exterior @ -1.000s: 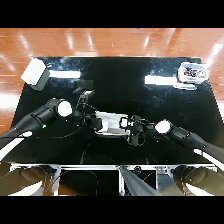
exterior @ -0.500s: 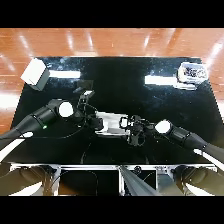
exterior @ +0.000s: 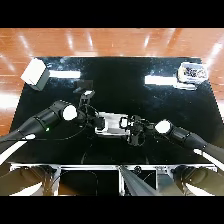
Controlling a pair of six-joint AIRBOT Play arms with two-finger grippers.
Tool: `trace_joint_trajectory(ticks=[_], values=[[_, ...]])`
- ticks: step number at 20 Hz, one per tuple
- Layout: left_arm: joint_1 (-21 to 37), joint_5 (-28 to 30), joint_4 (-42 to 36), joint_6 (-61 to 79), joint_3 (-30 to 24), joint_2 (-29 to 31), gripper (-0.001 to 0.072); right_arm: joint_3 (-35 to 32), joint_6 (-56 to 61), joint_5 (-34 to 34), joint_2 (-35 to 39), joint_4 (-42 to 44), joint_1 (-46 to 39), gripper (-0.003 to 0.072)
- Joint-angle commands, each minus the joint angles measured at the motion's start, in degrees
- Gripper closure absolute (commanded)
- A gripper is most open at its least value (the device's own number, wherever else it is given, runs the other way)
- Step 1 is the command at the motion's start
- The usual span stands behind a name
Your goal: Fold the box and place the chain.
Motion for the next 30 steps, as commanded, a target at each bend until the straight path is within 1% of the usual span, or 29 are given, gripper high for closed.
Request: trace_joint_trajectory(ticks=[1,9,10,11,12,18,19,20,26,30], values=[[-0.2,0.2,0.7,-0.7,0.1,0.0,0.0078,0.0,0.0,0.0,0.0,0.0,0.0,0.0137],[-0.2,0.2,1.0,-0.7,0.1,0.0,0.0078,0.0,0.0,0.0,0.0,0.0,0.0,0.0138],[-0.2,0.2,1.0,-0.7,0.1,0.0,0.0078,0.0,0.0,0.0,0.0,0.0,0.0,0.0183],[-0.2,0.2,1.0,-0.7,0.1,0.0,0.0078,0.0,0.0,0.0,0.0,0.0,0.0,0.0343],[-0.2,0.2,1.0,-0.7,0.1,0.0,0.0078,0.0,0.0,0.0,0.0,0.0,0.0,0.0385],[-0.2,0.2,1.0,-0.7,0.1,0.0,0.0078,0.0,0.0,0.0,0.0,0.0,0.0,0.0382],[-0.2,0.2,1.0,-0.7,0.1,0.0,0.0078,0.0,0.0,0.0,0.0,0.0,0.0,0.0340],[-0.2,0.2,1.0,-0.7,0.1,0.0,0.0078,0.0,0.0,0.0,0.0,0.0,0.0,0.0191],[-0.9,0.5,0.9,-0.7,0.1,0.0,0.0078,0.0,0.0,0.0,0.0,0.0,0.0,0.0201],[-1.9,2.8,0.6,-1.6,0.1,-0.9,0.0078,0.0,0.0,0.0,0.0,0.0,0.0,0.0201]])
